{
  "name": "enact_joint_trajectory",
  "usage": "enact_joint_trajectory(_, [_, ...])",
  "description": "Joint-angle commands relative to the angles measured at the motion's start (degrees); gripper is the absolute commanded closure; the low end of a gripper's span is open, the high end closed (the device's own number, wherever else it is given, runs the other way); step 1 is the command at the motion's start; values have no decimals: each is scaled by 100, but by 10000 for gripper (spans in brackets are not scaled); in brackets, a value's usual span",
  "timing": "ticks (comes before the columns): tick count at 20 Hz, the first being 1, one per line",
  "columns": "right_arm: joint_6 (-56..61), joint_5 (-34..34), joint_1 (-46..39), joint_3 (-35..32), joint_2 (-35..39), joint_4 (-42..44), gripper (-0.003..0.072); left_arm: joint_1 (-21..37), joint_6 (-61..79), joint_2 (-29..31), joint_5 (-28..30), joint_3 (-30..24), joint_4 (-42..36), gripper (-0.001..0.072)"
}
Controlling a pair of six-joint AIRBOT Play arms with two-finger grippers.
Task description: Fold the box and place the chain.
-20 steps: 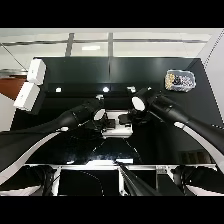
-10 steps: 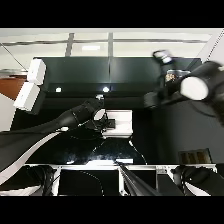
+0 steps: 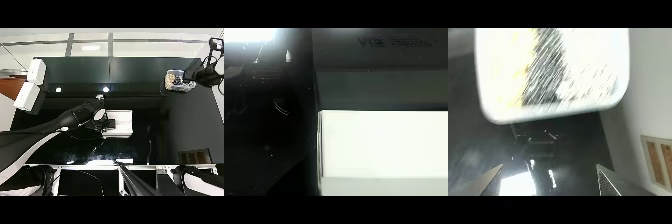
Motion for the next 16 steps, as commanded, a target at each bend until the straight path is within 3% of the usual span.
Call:
enact_joint_trajectory(1, [-1016,28,-494,1104,-1364,389,-19,4,-2,-4,0,0,2,677])
enact_joint_trajectory(3, [-1364,516,-501,1880,-2107,289,-13,4,0,-4,0,0,2,677])
enact_joint_trajectory(4, [-1366,610,-507,2155,-2391,251,39,4,0,-4,0,0,2,677])
enact_joint_trajectory(6, [-1364,686,-507,2505,-2817,254,39,4,0,-4,0,0,2,677])
enact_joint_trajectory(9, [-1886,833,-516,2575,-3132,-90,51,4,0,-4,0,0,2,677])
enact_joint_trajectory(10, [-2256,911,-522,2575,-3174,-131,154,4,0,-4,0,0,2,677])
enact_joint_trajectory(16, [-2732,796,-662,2575,-3272,-321,154,4,0,-4,-2,0,2,677])
